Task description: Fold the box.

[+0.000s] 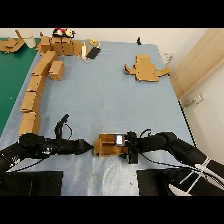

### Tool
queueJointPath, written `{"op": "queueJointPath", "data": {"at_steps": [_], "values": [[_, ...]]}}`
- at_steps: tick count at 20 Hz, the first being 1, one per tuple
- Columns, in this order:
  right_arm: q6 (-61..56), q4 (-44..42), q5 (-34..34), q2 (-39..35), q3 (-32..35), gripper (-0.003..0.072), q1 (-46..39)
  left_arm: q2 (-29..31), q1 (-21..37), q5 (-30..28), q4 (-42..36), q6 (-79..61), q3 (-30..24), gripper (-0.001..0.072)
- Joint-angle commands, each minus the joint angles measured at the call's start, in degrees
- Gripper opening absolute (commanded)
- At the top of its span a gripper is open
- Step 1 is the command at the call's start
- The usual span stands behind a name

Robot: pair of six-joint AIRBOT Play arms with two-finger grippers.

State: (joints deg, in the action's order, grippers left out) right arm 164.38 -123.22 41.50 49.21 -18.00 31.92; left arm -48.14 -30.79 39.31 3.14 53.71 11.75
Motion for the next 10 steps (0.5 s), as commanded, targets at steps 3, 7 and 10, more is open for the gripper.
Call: {"op": "queueJointPath", "data": {"at_steps": [3,7,10], "values": [[0.0,0.0,0.0,0.0,0.0,0.0412,0.0,0.0,0.0,-0.7,-0.4,-1.0,0.0,0.04],[0.0,0.0,0.0,0.0,0.0,0.0412,0.0,0.0,0.1,-1.5,-0.5,0.3,0.0,0.0543],[0.0,0.0,0.0,0.0,0.0,0.0412,0.0,0.0,0.1,-1.4,-0.6,-0.4,0.2,0.0542]]}}
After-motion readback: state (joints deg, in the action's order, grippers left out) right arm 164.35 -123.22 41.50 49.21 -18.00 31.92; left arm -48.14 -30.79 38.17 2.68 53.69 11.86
